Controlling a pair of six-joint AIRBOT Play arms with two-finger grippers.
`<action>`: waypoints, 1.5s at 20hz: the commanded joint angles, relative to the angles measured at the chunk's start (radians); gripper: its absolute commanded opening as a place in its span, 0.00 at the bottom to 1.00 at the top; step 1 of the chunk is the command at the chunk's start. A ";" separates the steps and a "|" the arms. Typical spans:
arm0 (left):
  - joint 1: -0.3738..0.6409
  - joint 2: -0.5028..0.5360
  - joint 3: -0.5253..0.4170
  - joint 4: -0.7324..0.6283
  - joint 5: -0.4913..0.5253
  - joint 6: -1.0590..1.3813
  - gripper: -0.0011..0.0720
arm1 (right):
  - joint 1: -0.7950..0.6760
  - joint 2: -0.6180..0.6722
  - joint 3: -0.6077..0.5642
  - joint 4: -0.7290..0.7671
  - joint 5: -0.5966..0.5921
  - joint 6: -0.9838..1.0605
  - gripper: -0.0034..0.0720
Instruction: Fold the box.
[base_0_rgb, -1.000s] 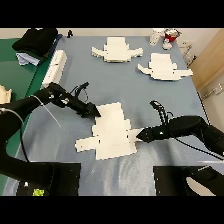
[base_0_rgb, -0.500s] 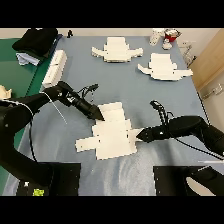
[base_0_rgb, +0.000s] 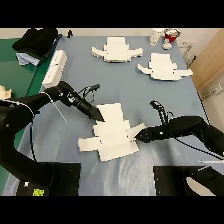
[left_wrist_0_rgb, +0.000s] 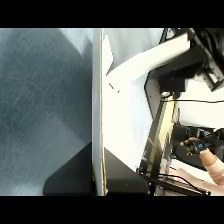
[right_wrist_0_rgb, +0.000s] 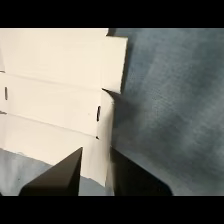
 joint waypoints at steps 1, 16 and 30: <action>-0.002 0.000 0.001 -0.044 -0.002 0.027 0.03 | -0.002 0.001 0.010 -0.088 0.022 0.000 0.46; -0.161 0.467 -0.214 -0.015 0.450 0.678 0.03 | -0.002 0.001 0.307 -0.853 0.152 0.678 0.69; -0.621 0.746 -0.589 -0.035 1.128 0.798 0.03 | -0.002 -0.087 0.307 -0.843 0.190 0.760 0.69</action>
